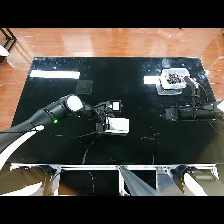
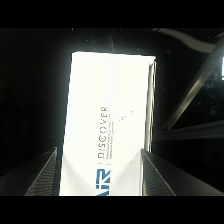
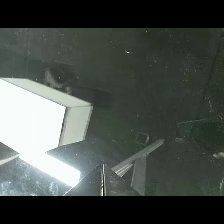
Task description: Fold the box and place the chain.
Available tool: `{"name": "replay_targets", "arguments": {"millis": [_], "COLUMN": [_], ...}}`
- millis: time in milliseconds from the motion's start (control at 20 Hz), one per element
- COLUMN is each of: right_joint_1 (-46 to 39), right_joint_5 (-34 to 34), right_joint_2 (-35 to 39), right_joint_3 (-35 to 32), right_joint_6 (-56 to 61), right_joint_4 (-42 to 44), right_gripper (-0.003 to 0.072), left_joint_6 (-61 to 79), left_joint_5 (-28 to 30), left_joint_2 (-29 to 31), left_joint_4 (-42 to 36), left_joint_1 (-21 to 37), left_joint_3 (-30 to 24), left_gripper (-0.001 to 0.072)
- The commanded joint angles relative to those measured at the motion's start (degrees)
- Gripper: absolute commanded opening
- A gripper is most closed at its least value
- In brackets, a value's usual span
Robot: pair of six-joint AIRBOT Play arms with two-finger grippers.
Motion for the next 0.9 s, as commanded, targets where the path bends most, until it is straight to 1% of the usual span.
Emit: {"name": "replay_targets", "arguments": {"millis": [0, 200, 350, 750, 850], "right_joint_1": [0.0, 0.0, 0.0, 0.0, 0.0], "right_joint_5": [0.0, 0.0, 0.0, -0.3, -0.3], "right_joint_2": [0.1, 0.1, 0.0, 0.0, 0.0], "right_joint_3": [0.0, 0.0, 0.0, 0.0, 0.0], "right_joint_6": [0.0, 0.0, -0.3, -0.4, -0.4], "right_joint_4": [0.0, 0.0, 0.0, 0.0, 0.0], "right_gripper": [0.0023, 0.0023, 0.0023, 0.0023, 0.0024], "left_joint_6": [-0.3, -0.8, -0.9, -0.8, -0.8], "left_joint_5": [-0.1, -0.1, -1.2, -0.9, 0.2], "left_joint_2": [0.0, 0.9, 0.9, -0.3, -0.3], "left_joint_4": [0.0, 0.0, 0.0, 0.0, 0.0], "left_joint_1": [0.0, 0.0, 0.0, 0.0, 0.0], "left_joint_3": [0.0, 0.0, 0.0, 0.0, 0.0], "left_gripper": [0.0636, 0.0636, 0.0636, 0.0636, 0.0636]}}
